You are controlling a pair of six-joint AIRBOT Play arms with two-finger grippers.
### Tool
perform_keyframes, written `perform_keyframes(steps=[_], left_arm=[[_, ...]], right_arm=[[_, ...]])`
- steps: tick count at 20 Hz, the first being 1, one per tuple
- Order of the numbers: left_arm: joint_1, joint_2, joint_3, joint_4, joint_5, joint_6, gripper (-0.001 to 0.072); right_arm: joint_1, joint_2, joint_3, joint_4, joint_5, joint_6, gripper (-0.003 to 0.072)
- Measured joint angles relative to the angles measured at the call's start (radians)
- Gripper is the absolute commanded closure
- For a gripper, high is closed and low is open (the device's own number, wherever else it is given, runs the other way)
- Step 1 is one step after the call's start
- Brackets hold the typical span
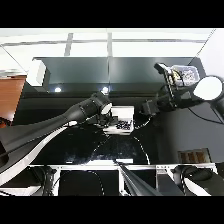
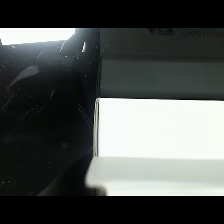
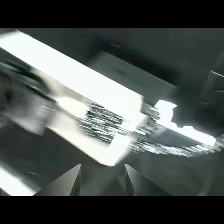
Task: Fold the box and place the chain.
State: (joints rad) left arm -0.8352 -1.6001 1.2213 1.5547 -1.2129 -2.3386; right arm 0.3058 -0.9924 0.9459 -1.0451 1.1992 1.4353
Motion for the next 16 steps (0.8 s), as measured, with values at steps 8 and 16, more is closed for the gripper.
perform_keyframes(steps=[8,16], left_arm=[[0.0,0.0,0.0,0.0,-0.001,0.0,0.0684],[0.0,0.0,0.0,0.0,-0.007,-0.001,0.0684]], right_arm=[[0.078,0.042,-0.404,0.025,-0.34,-0.694,-0.002],[0.117,-0.101,-0.468,0.197,-0.489,-1.326,0.0158]])
